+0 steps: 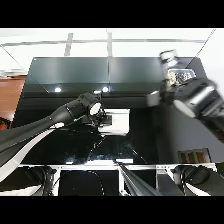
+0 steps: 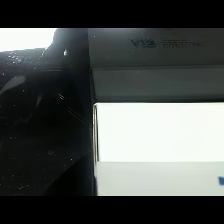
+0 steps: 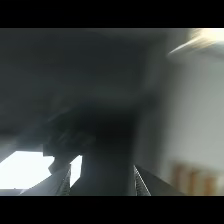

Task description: Fold the box and place the chain.

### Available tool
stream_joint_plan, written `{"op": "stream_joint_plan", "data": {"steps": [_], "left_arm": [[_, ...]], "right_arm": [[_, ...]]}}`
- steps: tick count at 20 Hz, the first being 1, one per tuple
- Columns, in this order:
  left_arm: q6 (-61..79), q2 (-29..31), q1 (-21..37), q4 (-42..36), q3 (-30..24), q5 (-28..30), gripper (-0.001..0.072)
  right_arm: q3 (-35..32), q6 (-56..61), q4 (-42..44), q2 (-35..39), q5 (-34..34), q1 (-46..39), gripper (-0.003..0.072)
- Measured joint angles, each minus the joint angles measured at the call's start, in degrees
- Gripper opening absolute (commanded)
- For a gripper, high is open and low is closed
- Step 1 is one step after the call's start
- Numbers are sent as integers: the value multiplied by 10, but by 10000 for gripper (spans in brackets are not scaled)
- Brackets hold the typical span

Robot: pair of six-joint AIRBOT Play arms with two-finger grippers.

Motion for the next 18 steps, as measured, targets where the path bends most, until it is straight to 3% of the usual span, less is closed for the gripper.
{"op": "stream_joint_plan", "data": {"steps": [3,4,5,8,11,13,15,17,18], "left_arm": [[0,0,0,0,0,2,31],[0,0,0,0,0,2,31],[0,0,0,0,0,2,31],[0,0,0,0,0,2,31],[0,0,0,0,0,2,31],[0,0,0,0,0,2,31],[0,0,0,0,0,2,31],[0,0,0,0,0,1,31],[0,0,0,0,0,1,31]], "right_arm": [[-21,5,-38,8,-66,-100,456],[-30,7,-33,2,-98,-139,647],[-36,5,-19,-12,-136,-181,720],[-31,-47,71,-83,-234,-288,720],[47,-90,168,-195,-270,-362,708],[140,-99,212,-283,-235,-393,597],[244,-85,252,-368,-171,-414,579],[327,-56,295,-435,-116,-431,479],[356,-40,316,-459,-101,-438,480]]}}
